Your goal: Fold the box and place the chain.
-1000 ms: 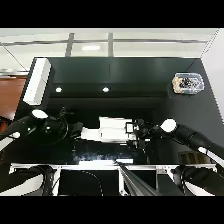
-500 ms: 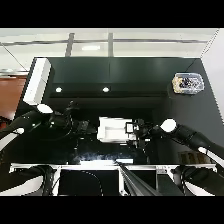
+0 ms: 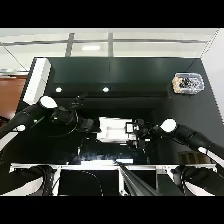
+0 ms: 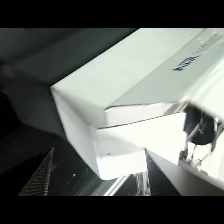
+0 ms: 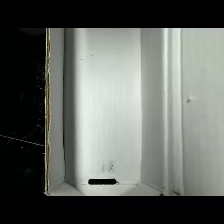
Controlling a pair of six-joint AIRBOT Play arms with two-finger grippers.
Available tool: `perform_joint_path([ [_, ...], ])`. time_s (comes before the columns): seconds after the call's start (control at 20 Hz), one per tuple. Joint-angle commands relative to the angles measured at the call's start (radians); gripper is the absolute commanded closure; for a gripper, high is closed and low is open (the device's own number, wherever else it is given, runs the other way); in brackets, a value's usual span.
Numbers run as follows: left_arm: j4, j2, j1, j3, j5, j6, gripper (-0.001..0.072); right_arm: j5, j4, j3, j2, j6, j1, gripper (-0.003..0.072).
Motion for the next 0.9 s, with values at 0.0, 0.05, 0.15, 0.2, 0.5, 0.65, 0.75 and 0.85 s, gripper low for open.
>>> perform_joint_path([
  [0.0,0.109,0.044,-0.105,0.027,0.101,-0.240,0.0076,0.000,0.000,-0.001,0.000,0.000,0.001,0.0452],
  [0.05,0.170,0.056,-0.134,0.032,0.119,-0.308,0.0076,0.000,0.000,-0.001,0.000,0.000,0.001,0.0452],
  [0.15,0.273,0.063,-0.187,0.039,0.152,-0.412,0.0076,0.000,0.000,-0.001,0.000,0.000,0.001,0.0452],
  [0.2,0.309,0.062,-0.210,0.039,0.172,-0.452,0.0076,0.000,0.000,-0.001,0.000,0.000,0.001,0.0452],
  [0.5,0.458,0.036,-0.325,0.067,0.266,-0.634,0.0076,0.000,0.000,-0.001,0.000,0.000,0.001,0.0452],
  [0.65,0.558,0.019,-0.373,0.103,0.259,-0.727,0.0076,0.000,0.000,-0.001,0.000,0.000,0.001,0.0453],
  [0.75,0.670,0.017,-0.404,0.129,0.224,-0.850,0.0077,0.000,0.000,-0.001,0.000,0.000,0.001,0.0452],
  [0.85,0.752,0.016,-0.437,0.149,0.195,-0.948,0.0077,0.000,0.000,-0.001,0.000,0.000,0.001,0.0452],
])
